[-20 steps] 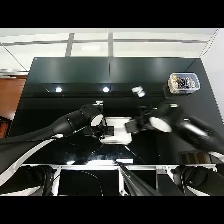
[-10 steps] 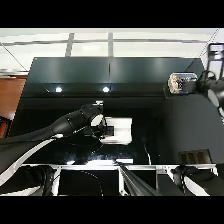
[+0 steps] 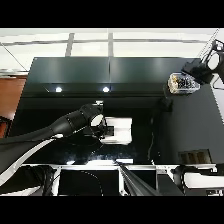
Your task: Fold the box and place the chain.
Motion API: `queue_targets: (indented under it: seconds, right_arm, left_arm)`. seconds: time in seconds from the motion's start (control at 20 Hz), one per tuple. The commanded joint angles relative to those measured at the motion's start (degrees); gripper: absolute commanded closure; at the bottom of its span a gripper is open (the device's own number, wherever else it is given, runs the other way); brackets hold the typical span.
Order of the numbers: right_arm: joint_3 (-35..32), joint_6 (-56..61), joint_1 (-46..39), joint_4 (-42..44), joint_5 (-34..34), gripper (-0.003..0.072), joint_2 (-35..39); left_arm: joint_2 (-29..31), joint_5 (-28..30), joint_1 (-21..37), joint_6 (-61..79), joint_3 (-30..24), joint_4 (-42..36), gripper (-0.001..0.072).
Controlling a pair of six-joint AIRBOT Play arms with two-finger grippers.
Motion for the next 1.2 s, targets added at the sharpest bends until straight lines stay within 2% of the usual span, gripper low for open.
queue_targets:
  seconds: [0.0,0.15,0.3,0.55,0.7,1.05,1.1,1.15]
  right_arm:
    - [9.81,11.56,-0.94,11.50,6.54,-0.0034,-9.05]
    - [10.97,18.32,-1.01,10.82,8.13,-0.0001,-10.60]
    - [10.97,21.62,-2.36,10.64,8.37,0.0000,-10.62]
    - [10.97,21.70,-2.78,11.06,10.38,0.0000,-12.31]
    - [10.97,21.42,-2.29,14.16,10.40,-0.0001,-13.79]
    - [10.97,20.31,-2.08,13.62,9.73,0.0000,-14.78]
    - [10.97,20.09,-2.08,13.62,9.42,0.0014,-14.78]
    - [10.97,19.91,-2.08,13.62,9.16,0.0072,-14.78]
  left_arm:
    - [0.02,-0.02,0.04,0.02,0.02,0.02,0.0683]
    - [0.02,0.00,0.04,0.04,0.02,0.02,0.0683]
    - [0.02,-0.04,0.04,0.04,0.02,0.02,0.0683]
    - [0.02,-0.02,0.04,0.04,0.02,0.09,0.0683]
    - [0.02,-0.02,0.04,0.04,0.02,0.07,0.0683]
    - [0.02,-0.02,0.04,0.04,0.02,0.04,0.0683]
    - [0.02,-0.02,0.04,0.04,0.02,0.07,0.0683]
    - [0.02,0.00,0.04,0.04,0.02,0.07,0.0683]
